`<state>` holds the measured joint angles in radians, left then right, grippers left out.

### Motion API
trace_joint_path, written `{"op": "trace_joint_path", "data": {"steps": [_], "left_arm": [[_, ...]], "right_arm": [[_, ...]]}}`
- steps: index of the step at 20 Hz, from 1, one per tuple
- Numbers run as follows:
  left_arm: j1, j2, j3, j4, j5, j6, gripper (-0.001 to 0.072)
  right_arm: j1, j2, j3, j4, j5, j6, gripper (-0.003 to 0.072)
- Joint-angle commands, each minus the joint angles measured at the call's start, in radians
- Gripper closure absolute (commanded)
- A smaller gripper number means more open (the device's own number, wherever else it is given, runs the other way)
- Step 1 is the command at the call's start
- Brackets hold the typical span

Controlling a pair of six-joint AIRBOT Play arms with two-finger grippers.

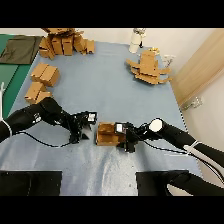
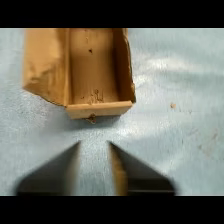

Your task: Fold the box.

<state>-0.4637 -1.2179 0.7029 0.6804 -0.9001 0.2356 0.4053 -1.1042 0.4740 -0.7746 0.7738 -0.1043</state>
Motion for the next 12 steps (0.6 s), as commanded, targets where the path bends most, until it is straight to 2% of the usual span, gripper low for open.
{"op": "trace_joint_path", "data": {"steps": [1,5,8,12], "left_arm": [[-0.017,-0.003,-0.013,0.029,0.032,-0.026,0.0003],[-0.045,-0.003,-0.013,-0.056,0.047,-0.026,0.0002],[-0.074,-0.005,-0.013,-0.084,0.088,-0.026,0.0003],[-0.108,-0.036,-0.013,-0.082,0.090,-0.027,0.0003]], "right_arm": [[0.000,0.000,0.000,0.000,-0.004,0.000,0.0189],[0.000,0.000,0.000,-0.001,-0.004,0.000,0.0189],[0.000,0.000,0.000,-0.007,-0.005,0.000,0.0188],[0.000,0.000,0.000,-0.007,-0.005,0.000,0.0189]]}}
